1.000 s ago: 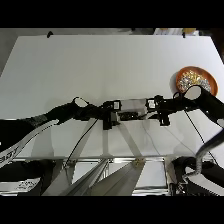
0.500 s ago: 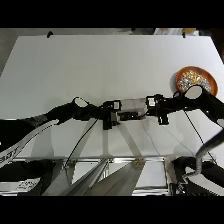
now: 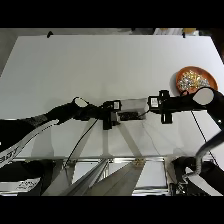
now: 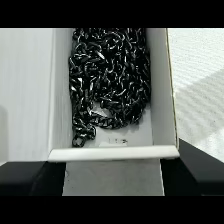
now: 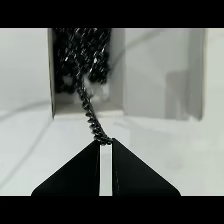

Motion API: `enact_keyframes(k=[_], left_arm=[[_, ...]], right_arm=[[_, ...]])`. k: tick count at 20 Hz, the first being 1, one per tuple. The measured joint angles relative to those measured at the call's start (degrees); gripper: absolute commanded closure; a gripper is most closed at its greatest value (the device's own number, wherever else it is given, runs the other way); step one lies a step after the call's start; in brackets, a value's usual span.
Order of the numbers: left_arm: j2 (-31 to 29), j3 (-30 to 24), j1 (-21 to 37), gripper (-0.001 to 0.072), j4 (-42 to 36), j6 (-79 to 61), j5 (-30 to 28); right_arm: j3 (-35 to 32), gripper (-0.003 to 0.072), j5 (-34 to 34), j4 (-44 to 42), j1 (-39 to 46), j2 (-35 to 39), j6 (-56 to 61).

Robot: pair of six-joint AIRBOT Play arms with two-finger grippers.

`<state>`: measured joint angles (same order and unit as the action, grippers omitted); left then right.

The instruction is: Fold the box and place the chain.

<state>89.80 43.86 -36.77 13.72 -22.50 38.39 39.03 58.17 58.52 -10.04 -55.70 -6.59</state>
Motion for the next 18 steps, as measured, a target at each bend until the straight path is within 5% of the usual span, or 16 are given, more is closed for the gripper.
enact_keyframes(k=[5, 7, 8, 10, 12, 18], left_arm=[[0.0, 0.0, 0.0, 0.0501, 0.0, 0.0, 0.0], [0.0, 0.0, 0.0, 0.0501, 0.0, 0.0, 0.0], [0.0, 0.0, 0.0, 0.0501, 0.0, 0.0, 0.0], [0.0, 0.0, 0.0, 0.0501, 0.0, 0.0, 0.0], [0.0, 0.0, 0.0, 0.0501, 0.0, 0.0, 0.0], [0.0, 0.0, 0.0, 0.0501, 0.0, 0.0, 0.0]], right_arm=[[0.0, 0.0652, -3.1, -5.4, -5.7, 0.6, 0.6], [0.0, 0.0407, -4.1, -6.2, -6.9, -1.0, 0.7], [0.0, 0.035, -4.3, -6.3, -7.2, -1.7, 0.9], [0.4, 0.0388, -4.5, -6.5, -7.6, -2.9, 2.0], [2.6, 0.0649, -3.1, -6.0, -7.5, -3.9, 3.3], [21.0, 0.0675, 7.8, -9.6, -5.7, -12.0, 10.4]])
